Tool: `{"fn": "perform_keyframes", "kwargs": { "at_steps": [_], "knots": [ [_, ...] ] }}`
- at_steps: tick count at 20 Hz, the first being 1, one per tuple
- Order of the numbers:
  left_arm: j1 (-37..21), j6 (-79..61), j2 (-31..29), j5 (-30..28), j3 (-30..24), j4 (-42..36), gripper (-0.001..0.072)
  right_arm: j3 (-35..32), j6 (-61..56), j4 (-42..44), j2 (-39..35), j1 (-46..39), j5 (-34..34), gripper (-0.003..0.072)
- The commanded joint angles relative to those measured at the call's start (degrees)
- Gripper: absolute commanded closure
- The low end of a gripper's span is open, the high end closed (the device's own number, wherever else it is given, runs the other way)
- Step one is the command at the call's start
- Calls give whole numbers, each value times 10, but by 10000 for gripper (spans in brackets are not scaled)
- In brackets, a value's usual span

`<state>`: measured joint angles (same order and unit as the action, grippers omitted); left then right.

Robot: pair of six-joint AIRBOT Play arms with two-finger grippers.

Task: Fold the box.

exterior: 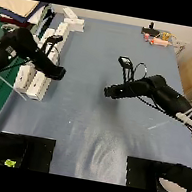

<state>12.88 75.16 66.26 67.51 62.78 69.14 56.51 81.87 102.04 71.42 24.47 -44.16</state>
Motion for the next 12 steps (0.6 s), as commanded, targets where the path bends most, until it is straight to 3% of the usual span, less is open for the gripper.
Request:
{"fn": "perform_keyframes", "kwargs": {
  "at_steps": [1,12],
  "knots": [
    [47,12,40,-52,25,-2,697,33,2,8,37,12,-22,682],
    [54,12,40,-60,25,-3,697,33,2,6,37,12,-29,683]
  ]
}}
